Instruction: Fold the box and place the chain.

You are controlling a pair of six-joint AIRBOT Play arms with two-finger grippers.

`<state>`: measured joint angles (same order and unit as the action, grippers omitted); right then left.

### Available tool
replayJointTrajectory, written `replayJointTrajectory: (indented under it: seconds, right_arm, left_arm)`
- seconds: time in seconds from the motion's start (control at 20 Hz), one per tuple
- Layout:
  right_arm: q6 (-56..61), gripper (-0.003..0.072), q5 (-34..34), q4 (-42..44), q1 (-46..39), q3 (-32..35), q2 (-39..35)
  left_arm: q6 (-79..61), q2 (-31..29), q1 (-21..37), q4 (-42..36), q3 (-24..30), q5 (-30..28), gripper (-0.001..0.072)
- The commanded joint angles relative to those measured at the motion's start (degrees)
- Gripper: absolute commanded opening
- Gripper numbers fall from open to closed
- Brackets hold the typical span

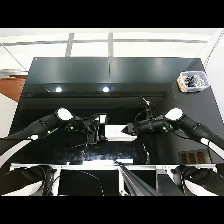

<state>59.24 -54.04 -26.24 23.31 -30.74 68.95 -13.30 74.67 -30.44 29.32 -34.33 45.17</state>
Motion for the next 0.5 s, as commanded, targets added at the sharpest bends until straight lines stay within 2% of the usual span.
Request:
replayJointTrajectory:
  seconds: [0.0,0.15,0.3,0.4,0.45]
  right_arm:
    - [0.46,0.0042,0.02,-1.68,0.00,0.02,0.20]
    - [-2.38,0.0042,-4.02,-0.52,-0.44,-1.51,-1.38]
    - [-2.67,0.0042,-10.80,-0.70,-4.00,-6.51,-5.40]
    - [-2.67,0.0042,-14.82,-0.92,-8.66,-9.92,-8.74]
    - [-2.64,0.0042,-16.41,-1.05,-11.54,-11.30,-10.43]
  left_arm:
    - [0.02,0.00,-0.02,-0.02,0.00,0.02,0.0498]
    - [0.02,0.00,0.00,-0.02,0.00,0.07,0.0500]
    - [0.04,-0.24,0.11,0.26,0.00,0.04,0.0511]
    - [1.79,-1.25,0.11,0.35,0.00,-0.02,0.0712]
    - [4.02,-2.34,0.13,0.83,0.00,-0.07,0.0713]
